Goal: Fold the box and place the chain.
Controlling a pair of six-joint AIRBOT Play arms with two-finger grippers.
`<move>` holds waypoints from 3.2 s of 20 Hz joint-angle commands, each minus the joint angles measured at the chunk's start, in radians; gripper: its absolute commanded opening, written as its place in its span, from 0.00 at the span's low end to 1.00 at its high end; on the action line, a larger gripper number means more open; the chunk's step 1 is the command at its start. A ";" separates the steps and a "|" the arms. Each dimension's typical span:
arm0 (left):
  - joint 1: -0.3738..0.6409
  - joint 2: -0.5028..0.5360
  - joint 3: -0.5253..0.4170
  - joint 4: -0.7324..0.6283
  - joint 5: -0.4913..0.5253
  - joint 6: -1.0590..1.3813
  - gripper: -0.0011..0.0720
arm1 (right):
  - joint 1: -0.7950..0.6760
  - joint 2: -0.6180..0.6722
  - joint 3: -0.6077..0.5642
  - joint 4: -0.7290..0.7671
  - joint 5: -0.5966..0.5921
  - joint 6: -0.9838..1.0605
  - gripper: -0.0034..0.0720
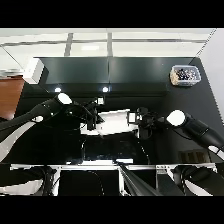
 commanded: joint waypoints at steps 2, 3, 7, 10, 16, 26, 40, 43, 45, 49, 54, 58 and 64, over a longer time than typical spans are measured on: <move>0.000 0.000 0.001 0.018 -0.006 0.001 0.05 | -0.028 -0.002 0.011 0.012 -0.019 -0.044 0.94; -0.001 0.000 0.006 0.033 -0.012 0.002 0.05 | -0.028 -0.002 0.011 0.019 -0.027 -0.050 0.94; 0.000 0.000 0.041 0.058 -0.054 0.001 0.05 | -0.028 -0.026 0.011 0.079 -0.036 -0.064 0.94; 0.000 -0.001 0.047 0.058 -0.051 0.001 0.05 | -0.028 -0.049 0.011 0.126 -0.035 -0.084 0.94; 0.000 -0.003 0.047 0.058 -0.054 0.001 0.05 | -0.063 -0.094 0.011 0.278 -0.020 -0.171 0.94; 0.000 -0.003 0.047 0.058 -0.054 0.001 0.05 | -0.076 -0.175 0.010 0.278 0.076 -0.244 0.94; 0.000 -0.003 0.047 0.058 -0.053 0.001 0.05 | -0.032 -0.220 0.011 0.207 0.042 -0.265 0.94; 0.000 -0.003 0.047 0.058 -0.053 0.001 0.05 | -0.032 -0.222 0.011 0.205 0.031 -0.264 0.94; 0.000 -0.003 0.047 0.058 -0.053 0.001 0.05 | -0.032 -0.233 0.011 0.204 0.031 -0.257 0.94; 0.000 -0.003 0.047 0.058 -0.053 0.001 0.05 | -0.032 -0.244 0.024 0.180 0.024 -0.212 0.94; 0.000 -0.003 0.047 0.058 -0.053 0.001 0.05 | -0.032 -0.264 0.047 0.136 0.029 -0.148 0.94; 0.000 -0.003 0.047 0.058 -0.053 0.001 0.05 | -0.032 -0.264 0.047 0.134 0.029 -0.149 0.94; 0.000 -0.003 0.047 0.058 -0.053 0.001 0.05 | -0.031 -0.264 0.047 0.134 0.030 -0.149 0.94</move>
